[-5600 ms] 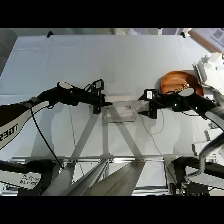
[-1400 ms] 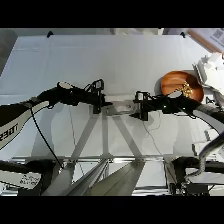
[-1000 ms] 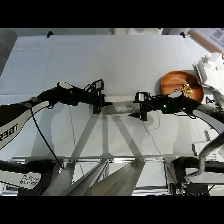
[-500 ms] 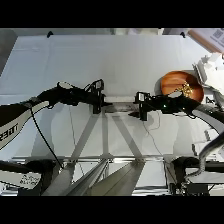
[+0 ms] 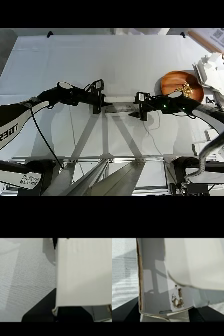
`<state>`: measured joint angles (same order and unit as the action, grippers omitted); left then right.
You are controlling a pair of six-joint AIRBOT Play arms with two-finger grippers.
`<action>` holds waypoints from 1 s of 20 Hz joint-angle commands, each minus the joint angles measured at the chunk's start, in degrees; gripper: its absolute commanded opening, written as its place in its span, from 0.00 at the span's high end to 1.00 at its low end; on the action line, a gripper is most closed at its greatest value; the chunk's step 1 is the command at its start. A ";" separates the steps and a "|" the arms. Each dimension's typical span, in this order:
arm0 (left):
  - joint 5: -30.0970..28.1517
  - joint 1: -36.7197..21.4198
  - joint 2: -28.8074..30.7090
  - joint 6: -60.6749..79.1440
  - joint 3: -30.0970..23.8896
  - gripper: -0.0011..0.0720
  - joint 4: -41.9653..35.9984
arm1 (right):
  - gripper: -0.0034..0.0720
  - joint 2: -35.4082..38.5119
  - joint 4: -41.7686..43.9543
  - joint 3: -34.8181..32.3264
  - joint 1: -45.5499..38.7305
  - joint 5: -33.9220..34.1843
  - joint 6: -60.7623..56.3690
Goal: Fold the box and place the chain.
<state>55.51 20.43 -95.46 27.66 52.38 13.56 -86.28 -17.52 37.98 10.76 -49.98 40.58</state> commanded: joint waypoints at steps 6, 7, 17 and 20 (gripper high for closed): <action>-0.02 0.02 -0.02 0.00 -0.02 0.97 0.00 | 0.23 -0.04 -0.02 0.00 0.07 -0.02 0.00; -0.02 0.02 -0.02 -0.02 -0.02 0.97 0.00 | 0.23 -0.04 -0.02 0.00 0.07 -0.02 0.00; 0.00 0.02 -0.02 0.00 -0.02 0.96 -0.22 | 0.23 -0.04 -0.02 0.00 0.07 -0.02 0.00; 0.00 -0.02 0.00 0.00 -0.02 0.90 -0.24 | 0.23 -0.04 -0.02 0.00 0.07 -0.02 0.00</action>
